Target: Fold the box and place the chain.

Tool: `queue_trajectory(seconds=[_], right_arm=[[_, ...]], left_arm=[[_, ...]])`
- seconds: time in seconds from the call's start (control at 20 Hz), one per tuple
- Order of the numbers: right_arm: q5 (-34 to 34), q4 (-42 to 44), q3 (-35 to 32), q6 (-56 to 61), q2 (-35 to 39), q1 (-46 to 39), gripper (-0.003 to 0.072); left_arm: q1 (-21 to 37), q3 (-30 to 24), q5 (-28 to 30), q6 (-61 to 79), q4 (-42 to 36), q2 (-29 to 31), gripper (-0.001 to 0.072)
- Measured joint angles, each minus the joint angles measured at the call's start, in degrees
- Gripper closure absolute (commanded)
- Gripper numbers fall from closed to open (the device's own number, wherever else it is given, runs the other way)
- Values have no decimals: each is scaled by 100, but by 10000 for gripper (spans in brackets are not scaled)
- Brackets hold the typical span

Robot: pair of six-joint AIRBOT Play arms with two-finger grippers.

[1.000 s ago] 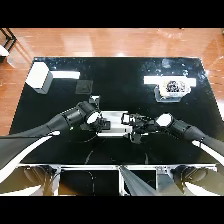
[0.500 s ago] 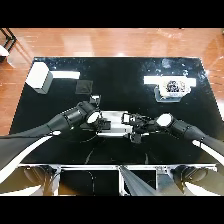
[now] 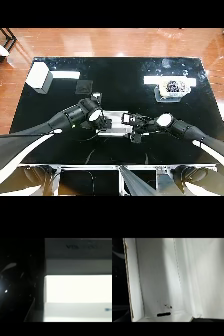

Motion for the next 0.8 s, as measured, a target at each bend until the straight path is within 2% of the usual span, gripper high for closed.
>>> queue_trajectory(seconds=[0.15,0.25,0.35,0.4,0.45,0.55,0.6,0.65,0.7,0.8], right_arm=[[0,2,0,2,0,0,258],[0,4,0,2,0,0,259],[0,4,0,2,0,0,259],[0,4,0,2,0,0,259],[0,4,0,2,0,-2,259],[0,7,0,4,0,0,258],[-2,4,0,4,0,0,256],[0,4,0,4,0,0,162],[0,4,0,4,0,0,-24],[-2,-2,0,-7,2,0,-12]], left_arm=[[0,24,-13,-31,66,-15,295],[0,31,-33,-42,74,-31,469],[0,33,-33,-42,87,-46,475],[0,35,-24,-42,90,-57,522],[0,35,-22,-48,87,-70,602],[-2,42,-4,-61,76,-103,643],[-4,44,-7,-59,70,-114,693],[-4,44,-7,-57,68,-125,693],[-4,44,-7,-42,63,-133,694],[-4,44,-2,-28,59,-142,694]])
